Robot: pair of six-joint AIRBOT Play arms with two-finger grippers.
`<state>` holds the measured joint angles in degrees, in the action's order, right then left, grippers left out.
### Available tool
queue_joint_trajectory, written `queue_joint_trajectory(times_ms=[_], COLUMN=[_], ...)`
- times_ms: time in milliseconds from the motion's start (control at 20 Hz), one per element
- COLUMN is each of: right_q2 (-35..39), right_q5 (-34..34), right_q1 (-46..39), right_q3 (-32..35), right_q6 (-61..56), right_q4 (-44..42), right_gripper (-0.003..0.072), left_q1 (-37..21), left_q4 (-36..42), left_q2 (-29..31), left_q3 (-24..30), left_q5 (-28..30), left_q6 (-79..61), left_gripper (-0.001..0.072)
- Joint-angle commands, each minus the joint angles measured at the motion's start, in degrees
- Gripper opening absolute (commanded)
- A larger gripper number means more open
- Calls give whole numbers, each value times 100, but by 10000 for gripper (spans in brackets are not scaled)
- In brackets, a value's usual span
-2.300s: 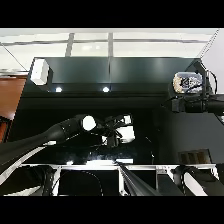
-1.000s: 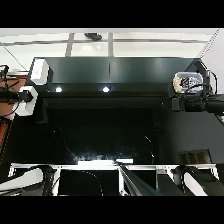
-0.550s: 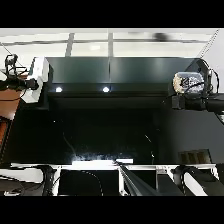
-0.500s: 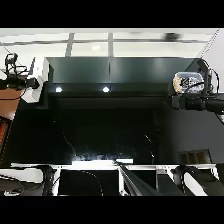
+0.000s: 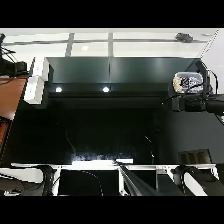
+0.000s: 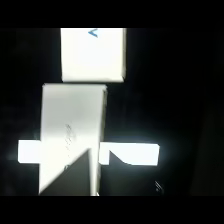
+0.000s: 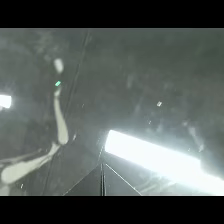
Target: Fold the box and place the chain.
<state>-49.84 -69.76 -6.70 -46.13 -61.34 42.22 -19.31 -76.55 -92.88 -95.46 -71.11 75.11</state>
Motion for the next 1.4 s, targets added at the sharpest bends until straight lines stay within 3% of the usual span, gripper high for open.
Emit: queue_joint_trajectory(times_ms=[0,150,300,400,500,550,750,1350], right_q2=[153,634,885,883,883,883,885,885], right_q5=[-297,739,2535,3556,4074,4013,4002,4002], right_q1=[28,424,929,955,946,944,944,944], right_q3=[26,258,811,1207,1447,1449,1449,1449], right_q6=[-22,-55,-55,-57,-55,-55,-52,-52], right_q4=[55,505,1322,1591,1829,1823,1784,1784], right_gripper=[9,8,9,10,11,12,12,12], left_q1=[129,702,1482,1801,1882,1864,1746,1755], left_q4=[586,1467,1639,1637,1635,1622,1545,1556], left_q2=[402,1687,3578,4682,5515,5818,6319,6317], left_q3=[-343,925,3289,5005,6358,6749,7051,7053], left_q5=[-1228,-140,1749,2702,3377,3580,3652,3641], left_q6=[396,-109,-625,-654,-905,-903,-940,-911], left_gripper=[25,25,26,27,27,28,29,29])
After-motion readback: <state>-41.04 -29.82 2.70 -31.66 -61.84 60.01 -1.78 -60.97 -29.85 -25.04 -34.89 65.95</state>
